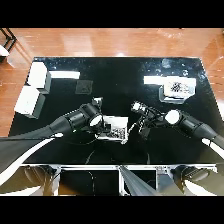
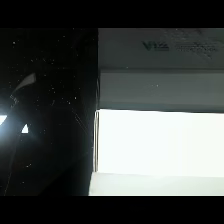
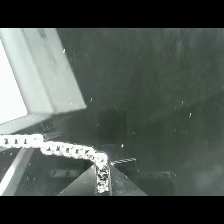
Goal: Fold the box and place the chain.
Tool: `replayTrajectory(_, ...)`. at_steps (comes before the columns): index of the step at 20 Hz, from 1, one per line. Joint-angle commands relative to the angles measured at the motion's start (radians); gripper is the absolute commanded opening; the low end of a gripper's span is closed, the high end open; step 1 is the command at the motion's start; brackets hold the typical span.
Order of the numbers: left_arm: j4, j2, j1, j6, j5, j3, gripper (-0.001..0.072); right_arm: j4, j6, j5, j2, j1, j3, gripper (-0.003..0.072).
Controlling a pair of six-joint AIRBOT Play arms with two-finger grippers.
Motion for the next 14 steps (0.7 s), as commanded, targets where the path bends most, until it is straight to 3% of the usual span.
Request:
replayTrajectory(1, 0.000, 0.000, 0.000, 0.000, 0.000, 0.000, 0.0020, 0.001, 0.103, 0.006, 0.067, 0.000, 0.007, 0.0023)
replayTrajectory(5, 0.000, 0.000, 0.000, 0.000, 0.000, 0.000, 0.0021, -0.016, 0.227, 0.115, 0.238, -0.011, 0.040, 0.0023)
replayTrajectory(9, 0.000, 0.000, 0.000, 0.000, 0.001, 0.000, 0.0021, -0.006, 0.349, 0.285, 0.407, -0.070, 0.153, 0.0023)
replayTrajectory(14, 0.000, 0.000, 0.000, 0.000, 0.001, 0.000, 0.0020, 0.280, 0.365, 0.506, 0.452, -0.111, 0.298, 0.0022)
